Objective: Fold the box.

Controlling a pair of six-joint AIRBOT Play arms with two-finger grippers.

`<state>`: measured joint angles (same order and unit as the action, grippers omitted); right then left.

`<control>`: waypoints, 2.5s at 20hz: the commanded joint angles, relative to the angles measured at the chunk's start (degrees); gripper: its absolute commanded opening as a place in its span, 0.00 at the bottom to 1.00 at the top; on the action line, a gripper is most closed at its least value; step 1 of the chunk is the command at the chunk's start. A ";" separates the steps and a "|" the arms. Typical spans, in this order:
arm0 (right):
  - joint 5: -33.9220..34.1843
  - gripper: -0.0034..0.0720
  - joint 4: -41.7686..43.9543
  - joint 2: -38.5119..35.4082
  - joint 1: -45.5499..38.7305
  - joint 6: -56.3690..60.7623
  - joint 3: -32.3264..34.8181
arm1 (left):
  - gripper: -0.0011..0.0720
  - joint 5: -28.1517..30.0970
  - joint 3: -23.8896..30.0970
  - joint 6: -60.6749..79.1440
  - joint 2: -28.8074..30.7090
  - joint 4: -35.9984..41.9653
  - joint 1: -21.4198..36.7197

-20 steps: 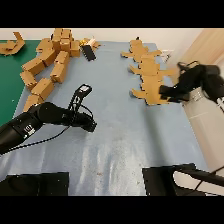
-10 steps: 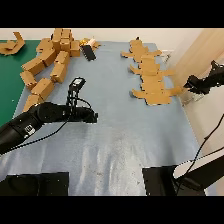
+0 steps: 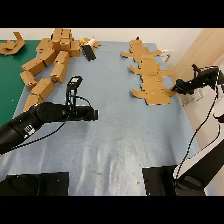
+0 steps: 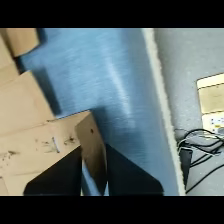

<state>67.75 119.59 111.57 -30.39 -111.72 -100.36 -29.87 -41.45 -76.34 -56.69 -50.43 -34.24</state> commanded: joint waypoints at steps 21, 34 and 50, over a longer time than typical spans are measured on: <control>-11.37 0.05 2.75 -47.39 28.61 9.33 61.75 | 0.59 -18.38 -0.02 5.68 -0.04 -2.84 16.00; -16.55 0.42 2.78 -56.59 38.64 11.98 71.69 | 0.59 -26.80 -0.04 22.99 -8.50 16.06 27.82; -28.55 0.05 15.58 -58.31 53.31 -5.99 74.25 | 0.60 -30.88 -0.02 36.48 -14.43 25.20 31.34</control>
<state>46.85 134.50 57.21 18.50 -116.40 -28.93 -60.23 -41.50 -42.15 -69.87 -26.24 -3.33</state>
